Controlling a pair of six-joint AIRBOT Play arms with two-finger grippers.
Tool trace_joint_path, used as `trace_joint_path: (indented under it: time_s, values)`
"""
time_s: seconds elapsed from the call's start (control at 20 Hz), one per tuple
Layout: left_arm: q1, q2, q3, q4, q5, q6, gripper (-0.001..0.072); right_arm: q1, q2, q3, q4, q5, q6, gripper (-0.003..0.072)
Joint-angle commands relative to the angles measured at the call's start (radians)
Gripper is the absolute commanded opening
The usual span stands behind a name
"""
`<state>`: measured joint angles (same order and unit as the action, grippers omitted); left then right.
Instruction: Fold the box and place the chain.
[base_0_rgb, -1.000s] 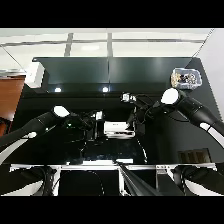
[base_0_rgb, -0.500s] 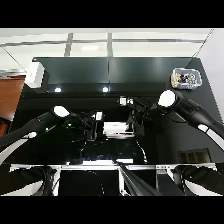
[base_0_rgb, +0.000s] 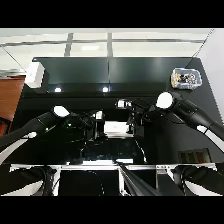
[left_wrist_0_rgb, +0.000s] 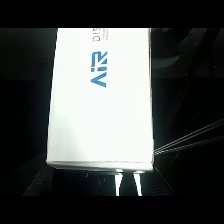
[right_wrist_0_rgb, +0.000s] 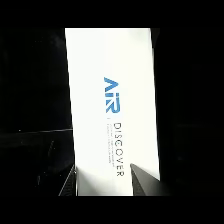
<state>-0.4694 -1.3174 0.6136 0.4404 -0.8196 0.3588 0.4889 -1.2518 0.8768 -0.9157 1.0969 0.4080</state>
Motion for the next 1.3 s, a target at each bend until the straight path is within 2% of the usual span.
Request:
trace_joint_path:
  time_s: [0.0,0.15,0.25,0.45,0.5,0.55,0.6,0.85,1.0,1.25]
  values:
    - [0.000,0.000,0.000,0.003,-0.001,0.000,0.0395,0.000,0.001,0.001,-0.001,0.000,0.000,0.0445]
    - [0.000,0.000,0.000,0.003,-0.001,0.000,0.0395,-0.003,0.021,0.010,-0.001,0.037,0.017,0.0445]
    - [0.000,0.000,0.000,0.003,-0.001,0.000,0.0395,-0.017,0.055,0.032,-0.001,0.085,0.106,0.0445]
    - [0.000,0.000,0.000,0.003,-0.002,0.000,0.0395,-0.085,0.108,0.034,0.009,0.198,0.449,0.0444]
    - [0.000,0.000,0.000,0.003,-0.003,0.000,0.0396,-0.097,0.108,0.013,0.057,0.211,0.531,0.0412]
    - [0.000,0.000,0.000,0.003,-0.003,0.000,0.0395,-0.099,0.108,-0.017,0.122,0.224,0.535,0.0142]
    - [0.000,0.000,0.000,0.003,-0.003,0.000,0.0395,-0.099,0.108,-0.053,0.179,0.205,0.535,0.0008]
    - [0.000,0.000,0.000,0.003,-0.004,0.000,0.0395,-0.098,0.087,-0.270,0.665,-0.042,0.538,0.0010]
    - [0.000,0.000,0.000,0.003,-0.003,0.000,0.0395,-0.098,0.066,-0.310,0.702,-0.095,0.539,0.0011]
    - [0.000,0.000,0.000,0.003,-0.003,0.000,0.0395,-0.098,0.051,-0.312,0.645,-0.167,0.567,0.0010]
